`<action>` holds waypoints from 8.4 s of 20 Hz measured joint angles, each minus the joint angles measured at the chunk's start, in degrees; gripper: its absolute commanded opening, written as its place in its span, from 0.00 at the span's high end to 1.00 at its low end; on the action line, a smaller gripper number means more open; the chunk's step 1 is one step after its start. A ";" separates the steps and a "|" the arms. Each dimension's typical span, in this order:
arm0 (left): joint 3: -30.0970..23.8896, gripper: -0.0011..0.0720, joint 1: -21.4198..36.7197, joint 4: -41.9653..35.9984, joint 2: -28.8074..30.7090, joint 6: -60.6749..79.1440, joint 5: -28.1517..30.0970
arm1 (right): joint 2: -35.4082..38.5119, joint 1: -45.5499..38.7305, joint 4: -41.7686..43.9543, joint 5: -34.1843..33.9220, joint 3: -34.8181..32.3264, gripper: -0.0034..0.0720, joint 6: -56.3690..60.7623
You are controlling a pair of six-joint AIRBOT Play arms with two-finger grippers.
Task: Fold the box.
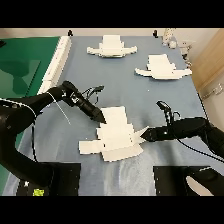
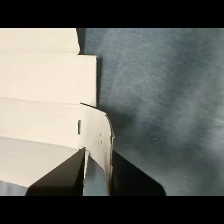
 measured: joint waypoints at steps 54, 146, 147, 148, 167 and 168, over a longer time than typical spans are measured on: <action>-11.52 0.97 -5.95 0.76 23.56 48.39 26.51 | -0.07 -0.09 -45.33 5.90 14.80 0.27 46.51; -36.24 0.96 -26.27 -0.15 44.37 47.30 47.89 | -0.07 -0.02 -40.02 4.48 14.75 0.27 46.27; -36.24 0.96 -26.27 -0.13 44.37 47.12 47.78 | -0.07 -0.02 -39.89 4.46 14.75 0.27 46.25; -36.24 0.96 -26.27 -0.11 44.37 46.97 47.78 | -0.07 -0.02 -39.50 4.42 14.75 0.28 46.27; -36.24 0.96 -26.27 -0.07 44.37 46.66 49.00 | 9.77 41.75 -24.72 -13.29 10.80 0.21 34.49; -36.24 0.96 -26.27 -0.07 44.37 46.64 49.00 | 9.62 47.08 -26.73 -11.39 9.53 0.21 33.44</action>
